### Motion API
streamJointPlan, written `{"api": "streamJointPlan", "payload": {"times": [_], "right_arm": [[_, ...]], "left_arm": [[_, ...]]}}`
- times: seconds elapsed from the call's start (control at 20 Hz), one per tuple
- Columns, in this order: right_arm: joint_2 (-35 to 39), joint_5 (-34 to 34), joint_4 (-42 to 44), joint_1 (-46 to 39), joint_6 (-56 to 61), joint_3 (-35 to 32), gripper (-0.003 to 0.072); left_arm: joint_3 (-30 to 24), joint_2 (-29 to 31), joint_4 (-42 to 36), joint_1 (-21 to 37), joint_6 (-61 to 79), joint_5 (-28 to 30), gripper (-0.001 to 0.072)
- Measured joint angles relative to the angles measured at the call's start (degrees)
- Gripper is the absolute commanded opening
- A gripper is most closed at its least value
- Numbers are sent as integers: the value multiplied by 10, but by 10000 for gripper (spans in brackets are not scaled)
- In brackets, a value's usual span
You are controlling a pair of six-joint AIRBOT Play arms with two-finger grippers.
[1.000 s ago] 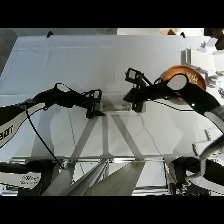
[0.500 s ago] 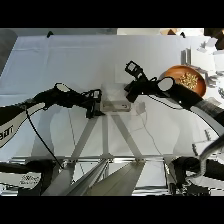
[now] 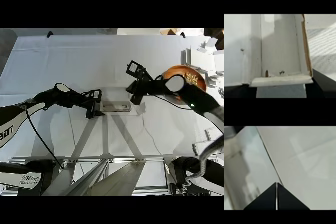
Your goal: Fold the box and place the chain.
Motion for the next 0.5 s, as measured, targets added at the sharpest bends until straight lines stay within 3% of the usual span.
{"api": "streamJointPlan", "payload": {"times": [0.25,0.5], "right_arm": [[57,102,-133,-11,47,-2,7],[27,137,-172,-32,24,-7,7]], "left_arm": [[0,0,0,0,0,0,210],[0,0,0,0,0,0,210]]}}
